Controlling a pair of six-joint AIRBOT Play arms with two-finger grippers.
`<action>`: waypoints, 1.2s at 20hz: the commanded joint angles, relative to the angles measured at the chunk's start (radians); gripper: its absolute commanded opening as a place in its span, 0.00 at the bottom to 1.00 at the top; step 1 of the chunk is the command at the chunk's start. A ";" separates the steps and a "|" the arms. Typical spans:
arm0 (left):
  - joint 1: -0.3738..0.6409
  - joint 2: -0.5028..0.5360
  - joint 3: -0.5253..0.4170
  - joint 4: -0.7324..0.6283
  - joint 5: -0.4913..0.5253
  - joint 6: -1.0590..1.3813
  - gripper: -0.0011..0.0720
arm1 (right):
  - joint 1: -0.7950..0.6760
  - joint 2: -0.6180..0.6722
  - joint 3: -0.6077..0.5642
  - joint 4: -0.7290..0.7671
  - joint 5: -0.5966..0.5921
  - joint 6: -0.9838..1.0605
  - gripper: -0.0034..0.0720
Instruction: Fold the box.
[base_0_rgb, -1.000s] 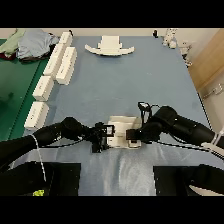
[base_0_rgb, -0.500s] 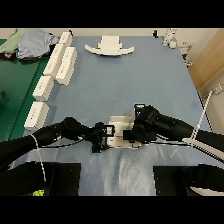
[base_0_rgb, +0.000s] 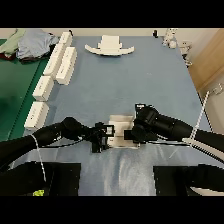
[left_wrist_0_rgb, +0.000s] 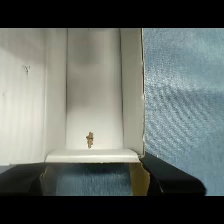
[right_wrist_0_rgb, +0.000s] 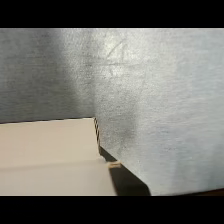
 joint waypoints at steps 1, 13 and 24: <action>0.001 0.000 0.001 0.000 0.000 0.000 0.83 | 0.000 -0.001 0.001 -0.004 -0.002 0.000 0.39; 0.001 0.000 0.001 0.000 0.000 0.000 0.83 | 0.000 0.029 0.153 -0.009 -0.181 -0.098 0.64; 0.001 0.000 0.001 0.000 0.000 0.000 0.83 | -0.303 0.242 0.046 -0.105 -0.267 -0.344 0.05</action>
